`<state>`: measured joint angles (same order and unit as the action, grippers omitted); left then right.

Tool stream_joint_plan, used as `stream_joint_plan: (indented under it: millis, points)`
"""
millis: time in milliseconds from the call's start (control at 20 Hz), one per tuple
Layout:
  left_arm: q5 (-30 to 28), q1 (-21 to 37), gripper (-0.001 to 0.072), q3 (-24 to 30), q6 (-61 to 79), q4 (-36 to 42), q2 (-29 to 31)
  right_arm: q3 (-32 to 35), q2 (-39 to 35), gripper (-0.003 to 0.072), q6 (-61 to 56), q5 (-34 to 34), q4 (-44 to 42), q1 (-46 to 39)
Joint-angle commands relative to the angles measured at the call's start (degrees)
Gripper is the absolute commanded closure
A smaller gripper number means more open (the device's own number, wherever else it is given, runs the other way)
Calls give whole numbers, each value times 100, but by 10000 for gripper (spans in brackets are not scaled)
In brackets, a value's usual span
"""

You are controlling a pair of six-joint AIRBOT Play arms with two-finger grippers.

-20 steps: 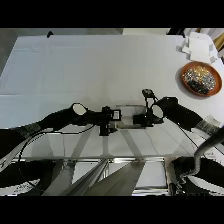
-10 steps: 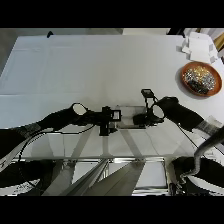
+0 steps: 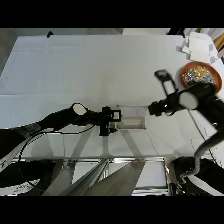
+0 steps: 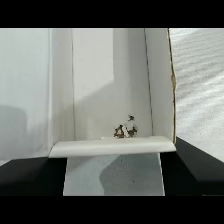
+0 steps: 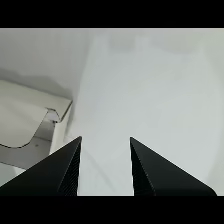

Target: Fold the box and place the chain.

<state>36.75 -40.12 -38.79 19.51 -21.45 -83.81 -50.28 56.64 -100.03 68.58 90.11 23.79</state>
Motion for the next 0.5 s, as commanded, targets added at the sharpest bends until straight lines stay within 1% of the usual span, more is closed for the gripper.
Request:
stream_joint_plan:
  millis: [0, 100, 200, 350, 450]
  points:
    - [-4, 2, 435, 2, -2, 0, 2, -831, -192, 345, 789, 96, 98, -973]
    - [-7, 2, 435, 2, -2, 0, 2, -1093, -31, 347, 1104, -232, 101, -1665]
    - [-4, 2, 435, 2, -2, 0, 2, -1261, 409, 348, 1279, -413, 94, -2374]
    - [-4, 2, 435, 2, -2, 0, 2, -1646, 1526, 350, 1342, -734, 98, -3163]
    - [-4, 2, 435, 2, -2, 0, 2, -2124, 2332, 357, 1351, -684, 101, -3567]
